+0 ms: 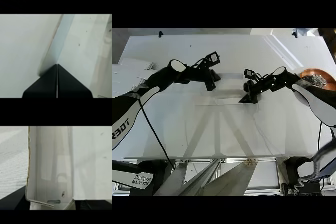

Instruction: Fold the box and place the chain.

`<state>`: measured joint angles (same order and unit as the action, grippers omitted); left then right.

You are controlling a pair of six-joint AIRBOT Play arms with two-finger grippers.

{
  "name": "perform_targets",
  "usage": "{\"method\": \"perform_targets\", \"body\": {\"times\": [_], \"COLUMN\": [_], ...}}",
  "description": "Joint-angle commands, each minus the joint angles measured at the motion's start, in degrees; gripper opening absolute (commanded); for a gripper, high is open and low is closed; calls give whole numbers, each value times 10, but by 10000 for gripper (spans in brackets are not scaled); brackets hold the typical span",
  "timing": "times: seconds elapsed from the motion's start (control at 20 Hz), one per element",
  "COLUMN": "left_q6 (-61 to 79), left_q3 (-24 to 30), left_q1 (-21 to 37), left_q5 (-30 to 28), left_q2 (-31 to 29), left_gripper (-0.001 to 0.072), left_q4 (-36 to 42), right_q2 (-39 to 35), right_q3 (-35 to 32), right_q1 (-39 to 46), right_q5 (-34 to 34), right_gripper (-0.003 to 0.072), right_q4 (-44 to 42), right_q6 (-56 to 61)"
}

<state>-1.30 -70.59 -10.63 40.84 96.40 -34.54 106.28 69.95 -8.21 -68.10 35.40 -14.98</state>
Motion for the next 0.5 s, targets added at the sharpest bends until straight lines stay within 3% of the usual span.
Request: {"method": "perform_targets", "body": {"times": [0.0, 0.45], "left_q6": [0, 0], "left_q3": [5, 6], "left_q1": [0, 6], "left_q5": [20, 20], "left_q2": [30, 21], "left_gripper": [8, 9], "left_q4": [4, 5], "right_q2": [0, 0], "right_q3": [0, 0], "right_q1": [0, 0], "right_q5": [0, 0], "right_gripper": [408, 408], "right_q4": [0, 0], "right_q6": [0, 0]}}
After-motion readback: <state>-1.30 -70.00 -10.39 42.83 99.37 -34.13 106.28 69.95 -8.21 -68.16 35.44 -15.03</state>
